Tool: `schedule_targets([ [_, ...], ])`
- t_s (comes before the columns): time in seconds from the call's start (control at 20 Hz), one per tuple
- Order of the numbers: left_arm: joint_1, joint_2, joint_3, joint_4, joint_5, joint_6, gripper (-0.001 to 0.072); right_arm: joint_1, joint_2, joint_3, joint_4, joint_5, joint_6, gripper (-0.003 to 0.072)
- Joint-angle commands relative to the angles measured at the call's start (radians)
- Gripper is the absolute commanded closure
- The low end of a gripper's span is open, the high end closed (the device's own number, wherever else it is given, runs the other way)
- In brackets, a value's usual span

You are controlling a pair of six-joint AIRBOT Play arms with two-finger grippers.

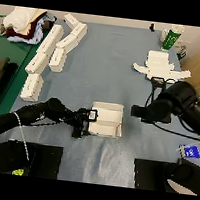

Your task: Fold the box.

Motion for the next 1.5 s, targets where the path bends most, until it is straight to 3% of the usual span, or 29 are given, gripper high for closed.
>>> schedule_targets([
  [0.0, 0.0, 0.0, 0.0, 0.0, 0.0, 0.0, 0.017, -0.336, -0.068, -0.079, 0.402, 0.209, -0.383, 0.0685],
  [0.15, 0.0, 0.0, 0.0, 0.0, 0.0, 0.0, 0.017, -0.56, -0.256, -0.062, 0.898, 0.167, -0.793, 0.0685],
  [0.2, 0.0, 0.0, 0.0, 0.0, 0.0, 0.0, 0.017, -0.593, -0.317, -0.041, 0.974, 0.129, -0.863, 0.0685],
  [0.35, 0.0, 0.0, 0.0, 0.0, 0.0, 0.0, 0.017, -0.596, -0.496, 0.058, 1.007, 0.015, -0.93, 0.0685],
  [0.5, 0.0, 0.0, 0.0, 0.0, 0.0, 0.0, 0.017, -0.527, -0.639, 0.154, 1.065, -0.19, -1.072, 0.0685],
  [0.55, 0.0, 0.0, 0.0, 0.0, 0.0, 0.0, 0.017, -0.492, -0.66, 0.164, 1.065, -0.236, -1.104, 0.0685],
  [0.75, 0.0, 0.0, 0.0, 0.0, 0.0, 0.0, 0.017, -0.37, -0.63, 0.164, 1.059, -0.232, -1.292, 0.0685],
  [1.1, 0.0, 0.0, 0.0, 0.0, 0.0, 0.0, 0.017, -0.229, -0.435, 0.126, 0.973, -0.011, -1.445, 0.0685],
  [1.2, 0.0, 0.0, 0.0, 0.0, 0.0, 0.0, 0.017, -0.168, -0.333, 0.066, 0.922, 0.13, -1.501, 0.0685],
  [1.45, 0.0, 0.0, 0.0, 0.0, 0.0, 0.0, 0.017, 0.075, -0.039, -0.23, 0.751, 0.636, -1.571, 0.0684],
])
